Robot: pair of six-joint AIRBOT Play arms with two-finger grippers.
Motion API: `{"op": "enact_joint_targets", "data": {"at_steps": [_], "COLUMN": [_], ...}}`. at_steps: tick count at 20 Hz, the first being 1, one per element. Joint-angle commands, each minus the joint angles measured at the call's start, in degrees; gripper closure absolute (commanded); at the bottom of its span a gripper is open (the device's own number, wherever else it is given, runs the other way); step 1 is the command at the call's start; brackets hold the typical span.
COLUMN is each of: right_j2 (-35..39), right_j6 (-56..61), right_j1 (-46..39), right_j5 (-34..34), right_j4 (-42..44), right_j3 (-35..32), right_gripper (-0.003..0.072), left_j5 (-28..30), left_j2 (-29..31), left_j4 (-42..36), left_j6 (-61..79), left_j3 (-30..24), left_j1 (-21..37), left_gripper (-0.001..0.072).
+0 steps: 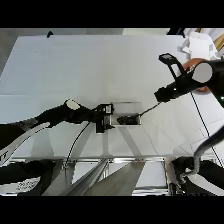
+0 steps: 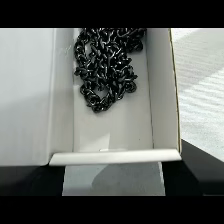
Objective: Fold the box and place the chain.
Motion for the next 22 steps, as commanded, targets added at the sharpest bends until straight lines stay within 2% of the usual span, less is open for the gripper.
{"op": "enact_joint_targets", "data": {"at_steps": [1,8,11,22], "right_j2": [-3.5,-17.1,-18.9,-23.1], "right_j6": [3.9,3.9,3.8,3.9], "right_j1": [-3.1,-2.8,-2.8,-2.8], "right_j5": [-0.4,-3.6,-6.1,-6.4], "right_j4": [-6.0,-7.6,-8.2,-8.5], "right_j3": [0.5,0.5,0.5,0.5], "right_gripper": [0.0511,0.0510,0.0510,0.0510], "left_j5": [0.0,0.0,0.0,0.0], "left_j2": [0.0,0.0,0.0,0.0], "left_j4": [0.0,0.0,0.0,0.0], "left_j6": [0.0,0.0,0.0,0.0], "left_j3": [0.0,0.0,0.0,0.0], "left_j1": [0.0,0.0,0.0,0.0], "left_gripper": [0.0390,0.0390,0.0390,0.0390]}}
